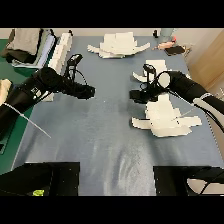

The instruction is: Fold the box.

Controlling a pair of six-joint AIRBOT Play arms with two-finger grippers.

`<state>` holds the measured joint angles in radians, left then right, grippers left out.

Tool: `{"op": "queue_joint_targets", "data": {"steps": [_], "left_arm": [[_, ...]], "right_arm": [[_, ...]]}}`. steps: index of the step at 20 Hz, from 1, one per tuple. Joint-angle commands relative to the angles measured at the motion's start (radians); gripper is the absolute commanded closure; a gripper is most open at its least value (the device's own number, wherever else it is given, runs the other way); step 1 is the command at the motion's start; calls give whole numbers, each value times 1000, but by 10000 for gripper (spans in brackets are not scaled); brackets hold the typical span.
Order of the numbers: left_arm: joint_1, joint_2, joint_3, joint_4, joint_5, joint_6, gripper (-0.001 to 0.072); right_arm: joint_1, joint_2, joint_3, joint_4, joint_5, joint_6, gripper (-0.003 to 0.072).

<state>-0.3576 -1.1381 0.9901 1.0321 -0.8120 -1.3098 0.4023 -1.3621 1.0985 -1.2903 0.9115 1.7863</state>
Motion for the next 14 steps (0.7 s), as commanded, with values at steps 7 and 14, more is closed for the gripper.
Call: {"op": "queue_joint_targets", "data": {"steps": [7, 14], "left_arm": [[0, -1, 1, 1, 0, 0, 694], [0, -1, 1, 0, 0, 0, 694]], "right_arm": [[0, 0, 1, 0, 0, 0, 682], [0, 0, 1, 10, -6, 6, 683]]}}
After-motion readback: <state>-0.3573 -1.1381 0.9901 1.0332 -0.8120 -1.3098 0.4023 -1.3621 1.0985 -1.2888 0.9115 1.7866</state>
